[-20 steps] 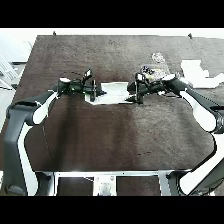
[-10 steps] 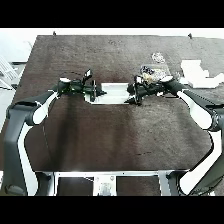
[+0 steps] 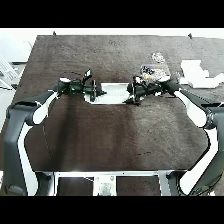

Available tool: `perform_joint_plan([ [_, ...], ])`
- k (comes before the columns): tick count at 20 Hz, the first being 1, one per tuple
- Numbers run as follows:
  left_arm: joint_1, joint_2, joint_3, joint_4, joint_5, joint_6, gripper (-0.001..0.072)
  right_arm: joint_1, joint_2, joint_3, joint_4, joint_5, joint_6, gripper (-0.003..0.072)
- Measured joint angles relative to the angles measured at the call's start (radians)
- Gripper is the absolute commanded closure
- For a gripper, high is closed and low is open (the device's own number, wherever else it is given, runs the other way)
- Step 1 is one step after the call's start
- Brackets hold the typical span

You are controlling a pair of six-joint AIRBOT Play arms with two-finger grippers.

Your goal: Fold the box and place the chain.

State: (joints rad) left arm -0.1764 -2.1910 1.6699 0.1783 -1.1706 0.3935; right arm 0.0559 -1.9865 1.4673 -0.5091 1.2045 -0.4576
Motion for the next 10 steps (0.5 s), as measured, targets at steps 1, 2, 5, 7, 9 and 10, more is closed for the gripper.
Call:
perform_joint_plan([
  [1, 0.000, 0.000, 0.000, 0.000, 0.000, 0.000, 0.0688, 0.002, -0.003, 0.002, 0.002, 0.000, -0.002, 0.0049],
  [2, 0.000, 0.000, 0.000, 0.000, 0.000, 0.000, 0.0688, 0.005, -0.006, 0.003, 0.003, 0.001, -0.003, 0.0050],
  [5, 0.000, 0.000, 0.000, 0.000, 0.000, 0.000, 0.0688, 0.012, -0.015, 0.006, 0.013, 0.002, -0.011, 0.0049],
  [7, 0.000, 0.000, 0.000, 0.000, 0.000, 0.000, 0.0688, 0.016, -0.021, 0.010, 0.018, 0.003, -0.015, 0.0049],
  [9, 0.000, 0.000, 0.000, 0.000, 0.000, 0.000, 0.0688, 0.018, -0.025, 0.014, 0.022, 0.005, -0.016, 0.0049],
  [10, 0.000, 0.000, 0.000, 0.000, 0.000, 0.000, 0.0688, 0.018, -0.027, 0.015, 0.024, 0.005, -0.017, 0.0049],
])
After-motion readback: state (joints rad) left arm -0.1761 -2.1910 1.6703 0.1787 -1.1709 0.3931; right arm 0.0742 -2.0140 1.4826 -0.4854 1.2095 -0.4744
